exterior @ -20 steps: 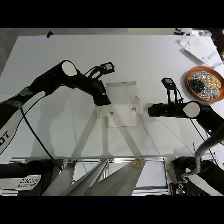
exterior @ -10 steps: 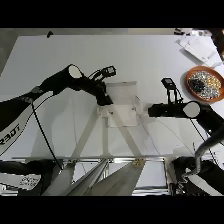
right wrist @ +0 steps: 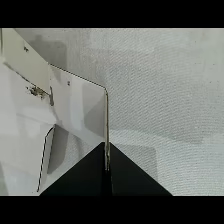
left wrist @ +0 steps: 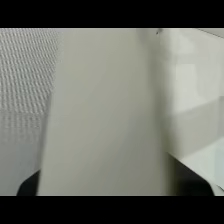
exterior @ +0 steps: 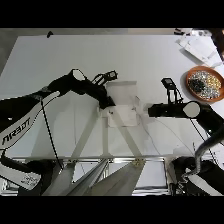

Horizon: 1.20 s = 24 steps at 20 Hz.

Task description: Fold the box and place the chain.

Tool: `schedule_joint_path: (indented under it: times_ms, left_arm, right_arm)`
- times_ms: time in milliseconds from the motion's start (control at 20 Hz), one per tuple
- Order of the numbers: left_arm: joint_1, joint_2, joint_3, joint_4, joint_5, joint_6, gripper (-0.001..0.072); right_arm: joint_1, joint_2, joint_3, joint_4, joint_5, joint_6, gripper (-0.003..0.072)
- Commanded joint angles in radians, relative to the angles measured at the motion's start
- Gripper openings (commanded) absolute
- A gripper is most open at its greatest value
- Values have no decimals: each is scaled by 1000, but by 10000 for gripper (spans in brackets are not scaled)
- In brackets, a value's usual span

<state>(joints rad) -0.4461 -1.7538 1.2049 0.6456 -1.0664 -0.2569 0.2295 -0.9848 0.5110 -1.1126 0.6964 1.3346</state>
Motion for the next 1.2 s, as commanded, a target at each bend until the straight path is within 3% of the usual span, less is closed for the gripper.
schedule_joint_path:
  times_ms: [0,100,500,800,1050,1150]
  left_arm:
    - [6,-6,0,-5,-22,6,173]
    - [17,-3,0,-2,-25,5,6]
    - [28,49,0,-1,-64,-16,2]
    - [28,185,0,30,-112,-39,-2]
    - [16,312,-1,94,-265,-111,-4]
    - [-10,344,-4,96,-279,-118,-4]
  right_arm:
    - [1,0,-1,0,1,0,7]
    - [1,0,-1,0,6,0,7]
    - [1,3,0,3,59,0,14]
    - [1,160,49,-109,233,-22,365]
    - [1,408,80,-243,433,-22,371]
    - [1,498,80,-258,526,-22,371]
